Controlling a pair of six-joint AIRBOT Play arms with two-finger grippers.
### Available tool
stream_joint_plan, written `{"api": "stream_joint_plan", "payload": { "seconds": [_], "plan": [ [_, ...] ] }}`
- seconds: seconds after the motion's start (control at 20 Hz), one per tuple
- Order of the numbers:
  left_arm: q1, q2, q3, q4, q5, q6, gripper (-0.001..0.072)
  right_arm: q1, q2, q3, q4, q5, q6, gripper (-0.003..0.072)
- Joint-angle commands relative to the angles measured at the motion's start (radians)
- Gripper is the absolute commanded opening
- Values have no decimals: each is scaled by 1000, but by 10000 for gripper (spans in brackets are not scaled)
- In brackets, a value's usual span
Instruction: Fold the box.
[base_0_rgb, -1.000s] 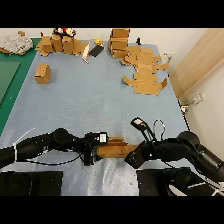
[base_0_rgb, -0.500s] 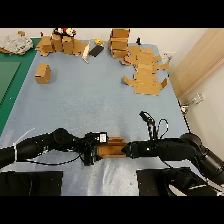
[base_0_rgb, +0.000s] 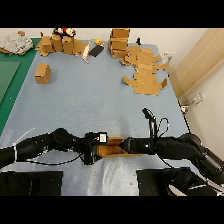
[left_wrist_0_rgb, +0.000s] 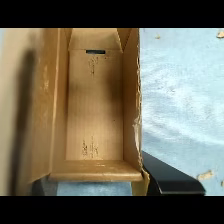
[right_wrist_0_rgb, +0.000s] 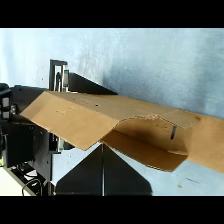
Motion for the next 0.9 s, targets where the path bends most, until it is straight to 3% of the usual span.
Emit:
{"api": "stream_joint_plan", "payload": {
  "seconds": [0.0, 0.55, 0.85],
  "plan": [
    [4, 5, 1, 17, 3, 0, 522, 1, 0, 1, 8, 35, 26, 3],
    [71, 44, -4, 92, -86, -36, 522, 1, -4, 1, 10, 51, 26, 3],
    [72, 43, -26, 92, -90, -35, 522, 1, -97, 1, 38, 62, 23, 3]
  ]
}}
